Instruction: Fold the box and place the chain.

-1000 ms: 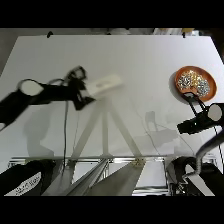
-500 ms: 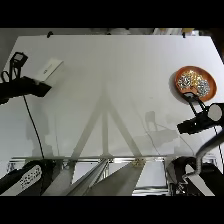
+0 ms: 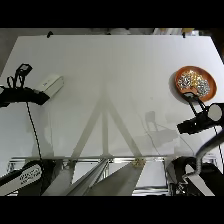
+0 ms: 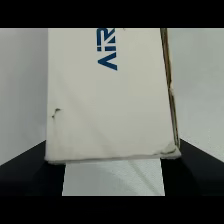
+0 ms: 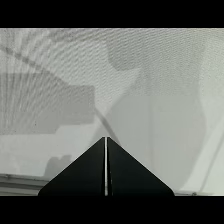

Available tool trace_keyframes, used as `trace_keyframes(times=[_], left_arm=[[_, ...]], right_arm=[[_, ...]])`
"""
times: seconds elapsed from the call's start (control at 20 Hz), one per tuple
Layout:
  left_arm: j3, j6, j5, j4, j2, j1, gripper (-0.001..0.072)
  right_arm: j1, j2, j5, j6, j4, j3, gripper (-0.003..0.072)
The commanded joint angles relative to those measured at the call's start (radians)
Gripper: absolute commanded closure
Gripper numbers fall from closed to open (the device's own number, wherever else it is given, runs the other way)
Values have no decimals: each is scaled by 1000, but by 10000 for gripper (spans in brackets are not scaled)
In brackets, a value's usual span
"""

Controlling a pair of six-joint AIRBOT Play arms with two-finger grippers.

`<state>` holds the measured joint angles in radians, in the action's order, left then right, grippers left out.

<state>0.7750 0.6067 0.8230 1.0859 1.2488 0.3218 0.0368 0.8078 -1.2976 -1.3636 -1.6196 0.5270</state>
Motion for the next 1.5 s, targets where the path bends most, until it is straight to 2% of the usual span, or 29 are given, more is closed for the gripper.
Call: trace_keyframes(times=[0.0, 0.1, 0.2, 0.35, 0.55, 0.7, 0.95, 1.15, 1.45], left_arm=[[-2, 13, 61, 52, 18, 2, 244], [-2, 51, 64, 61, 18, 2, 135], [-2, 55, 68, 59, 18, 2, 130], [-2, 97, 66, 59, 16, 2, 15], [-2, 98, 63, 60, -23, 2, 13], [-2, 108, 66, 34, -105, -10, 15], [-2, 146, 147, -19, -236, -82, 18], [-2, 190, 201, -18, -248, -125, 18], [-2, 206, 194, -15, -248, -141, 19]], right_arm=[[1, 0, 0, 0, 0, 0, 671], [1, 0, 0, 0, 0, 0, 671], [1, 0, 0, 0, 0, 0, 671], [1, 0, 0, 0, 0, 0, 671], [1, 0, 0, 0, 0, 0, 671], [1, 0, 0, 0, 0, 0, 671], [1, 0, 0, 0, 0, 0, 671], [1, 0, 0, 0, 0, 0, 671], [1, 0, 0, 0, 0, 0, 671]])
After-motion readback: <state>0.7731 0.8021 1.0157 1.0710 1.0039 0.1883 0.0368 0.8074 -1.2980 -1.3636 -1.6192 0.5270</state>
